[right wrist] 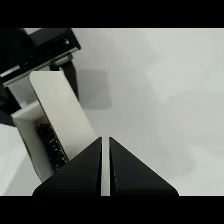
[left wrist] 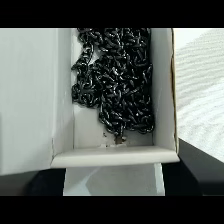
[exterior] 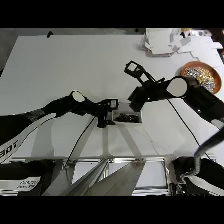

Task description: Fold the box and place the chain.

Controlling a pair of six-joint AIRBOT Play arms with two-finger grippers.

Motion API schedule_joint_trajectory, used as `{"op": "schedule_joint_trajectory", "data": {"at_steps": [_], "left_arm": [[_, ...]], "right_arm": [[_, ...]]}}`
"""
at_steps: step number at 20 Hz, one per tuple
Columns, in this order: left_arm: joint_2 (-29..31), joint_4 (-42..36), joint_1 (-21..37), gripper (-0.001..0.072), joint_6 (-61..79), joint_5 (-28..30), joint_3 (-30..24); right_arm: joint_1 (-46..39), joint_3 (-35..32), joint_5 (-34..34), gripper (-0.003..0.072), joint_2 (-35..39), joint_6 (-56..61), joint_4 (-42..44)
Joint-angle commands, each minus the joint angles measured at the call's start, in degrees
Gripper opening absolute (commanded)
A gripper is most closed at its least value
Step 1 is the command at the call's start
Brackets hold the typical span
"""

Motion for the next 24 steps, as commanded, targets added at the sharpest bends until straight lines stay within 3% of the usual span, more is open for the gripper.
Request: {"op": "schedule_joint_trajectory", "data": {"at_steps": [1,3,15,16,18,24], "left_arm": [[0.02,0.0,0.02,0.0253,0.02,0.02,-0.02],[0.02,0.0,0.02,0.0253,0.02,0.02,-0.02],[0.02,0.0,0.02,0.0253,0.02,0.02,-0.02],[0.02,0.0,0.02,0.0253,0.02,0.02,-0.02],[0.02,0.0,0.02,0.0253,0.02,0.02,-0.02],[0.02,0.0,0.02,0.0253,0.02,0.02,-0.02]], "right_arm": [[1.36,0.15,1.79,0.0123,-1.57,-7.41,2.67],[3.02,0.15,3.28,0.019,-1.57,-10.32,2.69],[6.95,-0.13,6.19,0.0203,-1.42,-14.88,-1.62],[6.95,-0.13,6.05,0.0216,-1.42,-14.88,-2.73],[6.95,-0.15,6.14,0.0334,-1.42,-15.13,-3.1],[6.95,-3.21,6.12,0.0339,-1.4,-19.43,-2.36]]}}
